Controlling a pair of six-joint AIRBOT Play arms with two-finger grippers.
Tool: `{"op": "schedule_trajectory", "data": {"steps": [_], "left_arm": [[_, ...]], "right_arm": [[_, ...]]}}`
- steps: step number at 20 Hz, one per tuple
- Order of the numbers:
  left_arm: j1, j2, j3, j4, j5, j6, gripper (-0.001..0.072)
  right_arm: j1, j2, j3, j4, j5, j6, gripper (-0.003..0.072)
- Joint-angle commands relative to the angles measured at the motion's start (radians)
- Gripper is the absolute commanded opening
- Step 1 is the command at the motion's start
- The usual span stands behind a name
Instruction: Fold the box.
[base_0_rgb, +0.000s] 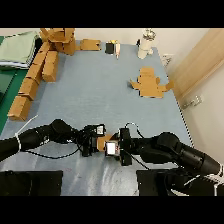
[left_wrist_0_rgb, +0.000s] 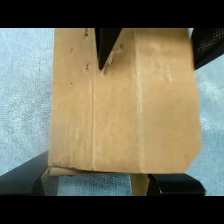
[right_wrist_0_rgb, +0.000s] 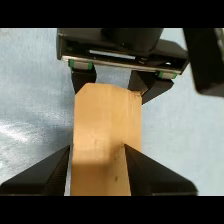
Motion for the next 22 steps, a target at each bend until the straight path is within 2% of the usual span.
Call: {"op": "schedule_trajectory", "data": {"steps": [1, 4, 7, 9, 12, 13, 17, 22], "left_arm": [[0.000, -0.001, 0.001, 0.000, 0.000, 0.000, 0.0480], [0.000, -0.001, 0.001, 0.000, 0.000, 0.000, 0.0479], [0.000, -0.001, 0.001, 0.000, 0.000, 0.000, 0.0479], [0.000, -0.001, 0.001, 0.000, 0.000, 0.000, 0.0479], [0.000, -0.001, 0.001, 0.000, 0.000, 0.000, 0.0479], [0.000, -0.001, 0.001, 0.000, 0.000, 0.000, 0.0479], [0.000, -0.001, 0.001, 0.000, 0.000, 0.000, 0.0479], [0.000, -0.001, 0.001, 0.000, 0.000, 0.000, 0.0479]], "right_arm": [[0.002, -0.021, -0.001, -0.050, 0.037, -0.007, 0.0532], [0.002, -0.013, 0.004, -0.018, -0.005, -0.007, 0.0532], [0.002, 0.058, 0.005, 0.132, -0.131, -0.006, 0.0533], [0.002, 0.124, 0.005, 0.185, -0.148, 0.014, 0.0532], [-0.009, 0.174, 0.005, 0.171, -0.069, 0.023, 0.0530], [-0.015, 0.172, 0.005, 0.161, -0.036, 0.024, 0.0507], [-0.031, 0.140, 0.005, 0.154, 0.113, 0.023, 0.0502], [-0.050, 0.042, 0.005, 0.149, 0.133, 0.022, 0.0501]]}}
